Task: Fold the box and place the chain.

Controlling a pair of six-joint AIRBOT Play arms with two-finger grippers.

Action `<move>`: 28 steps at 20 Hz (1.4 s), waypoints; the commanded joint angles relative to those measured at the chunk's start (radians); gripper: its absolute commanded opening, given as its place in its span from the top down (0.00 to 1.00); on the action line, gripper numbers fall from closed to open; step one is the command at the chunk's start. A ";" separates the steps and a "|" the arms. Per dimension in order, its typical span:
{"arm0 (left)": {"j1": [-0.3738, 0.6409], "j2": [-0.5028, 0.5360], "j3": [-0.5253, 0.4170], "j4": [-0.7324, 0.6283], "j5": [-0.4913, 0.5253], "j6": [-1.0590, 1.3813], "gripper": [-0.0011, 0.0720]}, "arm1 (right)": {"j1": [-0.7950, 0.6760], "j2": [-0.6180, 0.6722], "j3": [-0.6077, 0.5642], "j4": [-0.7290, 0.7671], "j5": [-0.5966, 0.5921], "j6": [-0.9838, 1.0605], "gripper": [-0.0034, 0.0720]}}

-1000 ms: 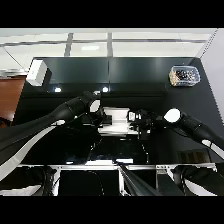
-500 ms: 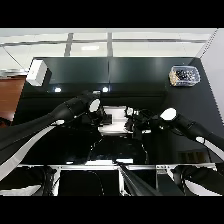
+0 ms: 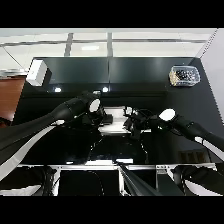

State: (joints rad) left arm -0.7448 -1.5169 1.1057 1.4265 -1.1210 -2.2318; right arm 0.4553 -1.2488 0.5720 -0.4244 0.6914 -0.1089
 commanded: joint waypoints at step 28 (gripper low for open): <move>0.000 0.000 0.001 0.001 -0.040 0.002 0.95 | -0.694 0.137 -0.213 -0.138 0.386 1.157 0.94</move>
State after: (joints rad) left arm -0.7448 -1.5173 1.1057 1.4269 -1.1606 -2.2303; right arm -0.2604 -1.0237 0.3801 -0.7162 0.9794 1.1755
